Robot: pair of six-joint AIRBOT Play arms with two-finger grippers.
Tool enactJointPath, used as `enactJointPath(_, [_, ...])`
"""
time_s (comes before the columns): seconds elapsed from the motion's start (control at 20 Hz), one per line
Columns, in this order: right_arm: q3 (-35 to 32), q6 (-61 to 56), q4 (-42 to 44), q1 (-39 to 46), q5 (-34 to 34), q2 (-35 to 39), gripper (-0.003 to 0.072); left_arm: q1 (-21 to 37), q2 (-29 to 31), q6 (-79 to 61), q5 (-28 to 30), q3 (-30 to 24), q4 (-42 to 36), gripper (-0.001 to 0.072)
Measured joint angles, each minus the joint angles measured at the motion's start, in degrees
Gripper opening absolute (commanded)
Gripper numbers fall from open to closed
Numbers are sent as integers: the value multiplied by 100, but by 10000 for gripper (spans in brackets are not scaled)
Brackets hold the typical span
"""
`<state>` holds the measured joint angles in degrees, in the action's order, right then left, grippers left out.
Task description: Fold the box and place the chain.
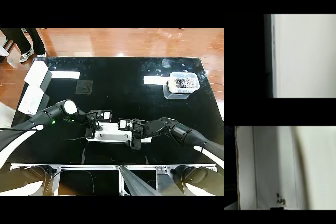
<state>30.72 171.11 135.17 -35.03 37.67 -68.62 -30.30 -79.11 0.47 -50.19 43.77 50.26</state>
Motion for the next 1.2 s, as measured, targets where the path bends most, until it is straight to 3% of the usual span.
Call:
enactJointPath(0.65, [0,-31,-11,127,22,-87,638,0,2,24,0,0,2,24])
enactJointPath(0.7, [0,-35,-20,164,46,-87,628,-2,2,44,0,0,2,24])
enactJointPath(0.75, [0,-44,-31,192,68,-87,542,0,2,68,0,0,0,24])
enactJointPath(1.2, [0,-55,-129,262,197,-87,546,-2,2,125,9,0,2,24])
